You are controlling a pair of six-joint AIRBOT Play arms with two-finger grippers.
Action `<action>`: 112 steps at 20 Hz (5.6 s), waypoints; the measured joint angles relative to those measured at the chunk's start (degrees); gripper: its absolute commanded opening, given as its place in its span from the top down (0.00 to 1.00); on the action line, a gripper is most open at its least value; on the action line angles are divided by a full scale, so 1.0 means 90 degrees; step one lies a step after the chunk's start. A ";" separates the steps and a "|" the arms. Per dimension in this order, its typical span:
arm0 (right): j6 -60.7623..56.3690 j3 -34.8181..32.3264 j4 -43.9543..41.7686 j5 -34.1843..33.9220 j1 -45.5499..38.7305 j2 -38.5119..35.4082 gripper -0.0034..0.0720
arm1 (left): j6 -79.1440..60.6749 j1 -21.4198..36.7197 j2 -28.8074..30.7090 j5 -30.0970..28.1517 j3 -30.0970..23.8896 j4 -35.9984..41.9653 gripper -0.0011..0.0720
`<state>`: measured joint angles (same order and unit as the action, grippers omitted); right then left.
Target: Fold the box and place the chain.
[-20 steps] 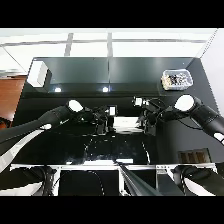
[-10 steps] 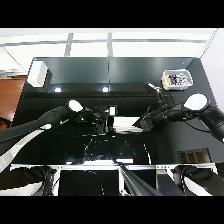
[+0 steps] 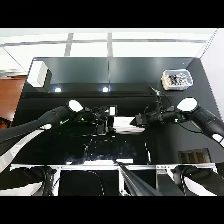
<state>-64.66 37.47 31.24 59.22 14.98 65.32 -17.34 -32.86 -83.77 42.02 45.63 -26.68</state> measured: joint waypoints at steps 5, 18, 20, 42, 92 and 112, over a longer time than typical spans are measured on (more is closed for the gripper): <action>-0.0134 -0.0012 0.0197 -0.0063 0.0000 0.0401 0.94 | 0.0000 0.0000 0.0000 -0.0002 0.0000 -0.0002 0.53; 0.0126 0.0471 0.0984 0.0158 -0.0134 0.0299 0.94 | 0.0002 0.0000 0.0000 0.0000 0.0000 0.0005 0.53; 0.0153 0.0894 0.1107 0.0517 -0.0323 -0.0073 0.94 | 0.0085 0.0002 -0.0002 0.0007 0.0007 0.0000 0.43; -0.0993 0.1384 0.4405 0.1588 -0.2951 -0.2637 0.94 | 0.2987 -0.1052 -0.0782 0.0503 0.2426 -0.0896 0.01; -0.1032 0.1379 0.4316 0.1532 -0.2963 -0.2640 0.94 | 0.9821 0.4374 0.2535 0.2914 0.3808 -0.5962 0.51; -0.1209 0.1377 0.4019 0.1141 -0.2963 -0.2623 0.94 | 0.9556 0.6305 -0.0413 0.1724 0.2958 -0.5593 0.51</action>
<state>-75.55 49.87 67.42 69.49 -11.68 41.71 68.66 23.88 -87.48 57.54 72.25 -77.01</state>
